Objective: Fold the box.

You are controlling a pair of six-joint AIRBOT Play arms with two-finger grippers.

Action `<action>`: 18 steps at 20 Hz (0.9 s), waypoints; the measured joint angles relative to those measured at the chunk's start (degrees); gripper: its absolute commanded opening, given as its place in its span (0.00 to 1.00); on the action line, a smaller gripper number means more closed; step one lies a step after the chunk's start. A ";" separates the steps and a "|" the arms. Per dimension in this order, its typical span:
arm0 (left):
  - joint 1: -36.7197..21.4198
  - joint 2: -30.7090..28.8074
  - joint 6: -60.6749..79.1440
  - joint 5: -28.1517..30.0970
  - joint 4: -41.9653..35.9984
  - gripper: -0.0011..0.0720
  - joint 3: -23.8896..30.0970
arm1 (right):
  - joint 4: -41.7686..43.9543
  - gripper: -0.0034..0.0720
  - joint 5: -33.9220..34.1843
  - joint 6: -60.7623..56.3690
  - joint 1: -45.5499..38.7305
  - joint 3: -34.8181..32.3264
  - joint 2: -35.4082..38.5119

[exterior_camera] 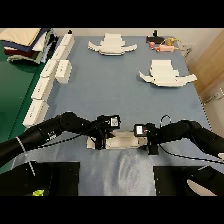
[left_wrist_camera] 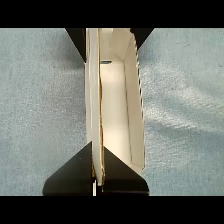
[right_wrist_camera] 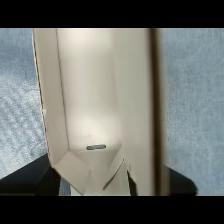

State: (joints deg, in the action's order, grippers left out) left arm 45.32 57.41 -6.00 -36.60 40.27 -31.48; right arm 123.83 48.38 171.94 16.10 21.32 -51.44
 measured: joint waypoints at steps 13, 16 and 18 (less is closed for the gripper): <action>0.00 0.02 0.00 0.02 0.00 0.04 0.00 | -0.61 0.84 -1.05 -0.22 2.14 0.33 -0.92; 0.00 0.00 0.00 0.00 0.00 0.04 0.00 | -0.59 0.84 0.17 -0.72 2.84 1.44 -0.76; 0.00 0.02 0.02 0.00 0.00 0.04 0.00 | -0.68 0.84 1.14 -1.60 3.08 2.60 -0.39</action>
